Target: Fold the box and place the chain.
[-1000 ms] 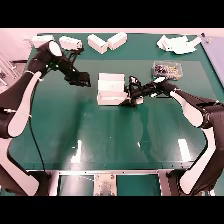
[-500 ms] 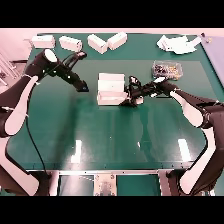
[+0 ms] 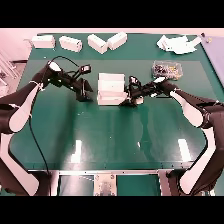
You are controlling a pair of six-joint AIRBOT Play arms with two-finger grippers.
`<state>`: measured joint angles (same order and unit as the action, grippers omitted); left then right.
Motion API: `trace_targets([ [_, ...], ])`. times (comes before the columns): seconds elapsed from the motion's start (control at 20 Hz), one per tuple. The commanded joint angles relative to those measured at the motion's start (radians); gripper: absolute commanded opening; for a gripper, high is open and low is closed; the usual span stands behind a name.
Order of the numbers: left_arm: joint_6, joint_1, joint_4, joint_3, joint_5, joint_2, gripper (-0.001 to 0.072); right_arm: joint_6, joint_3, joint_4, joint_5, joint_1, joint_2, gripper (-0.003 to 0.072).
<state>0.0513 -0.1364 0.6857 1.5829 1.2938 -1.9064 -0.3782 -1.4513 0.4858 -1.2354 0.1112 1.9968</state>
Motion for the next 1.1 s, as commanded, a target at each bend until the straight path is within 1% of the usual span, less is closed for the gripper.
trace_targets([
  [0.0, 0.219, 0.001, -0.150, -0.018, 0.038, -0.042, 0.0720, 0.000, 0.000, 0.000, 0.000, 0.000, 0.000, 0.0581],
  [0.1, 0.230, 0.001, -0.163, -0.017, 0.063, -0.056, 0.0720, 0.000, 0.000, 0.000, 0.000, 0.000, 0.000, 0.0581],
  [0.2, 0.240, 0.001, -0.164, -0.018, 0.059, -0.061, 0.0720, 0.000, 0.000, 0.000, 0.000, 0.000, 0.000, 0.0581],
  [0.35, 0.245, 0.001, -0.162, -0.018, 0.035, -0.061, 0.0720, 0.000, 0.000, 0.000, 0.000, 0.000, 0.000, 0.0581],
  [0.5, 0.235, 0.001, -0.146, -0.017, -0.041, -0.061, 0.0720, 0.000, 0.000, 0.000, 0.000, 0.000, 0.000, 0.0581],
  [0.65, 0.223, 0.001, -0.134, -0.017, -0.032, -0.061, 0.0720, 0.000, 0.000, 0.000, 0.000, 0.000, 0.000, 0.0581],
  [0.8, 0.163, 0.001, -0.040, -0.017, -0.017, -0.061, 0.0720, 0.000, 0.000, 0.000, 0.000, 0.000, 0.000, 0.0581],
  [1.0, 0.193, 0.002, -0.043, -0.016, -0.091, -0.061, 0.0720, 0.000, 0.000, 0.000, 0.000, 0.000, 0.000, 0.0581],
  [1.05, 0.197, 0.001, -0.049, -0.016, -0.093, -0.061, 0.0720, 0.000, 0.000, 0.000, 0.000, 0.000, 0.000, 0.0581],
])
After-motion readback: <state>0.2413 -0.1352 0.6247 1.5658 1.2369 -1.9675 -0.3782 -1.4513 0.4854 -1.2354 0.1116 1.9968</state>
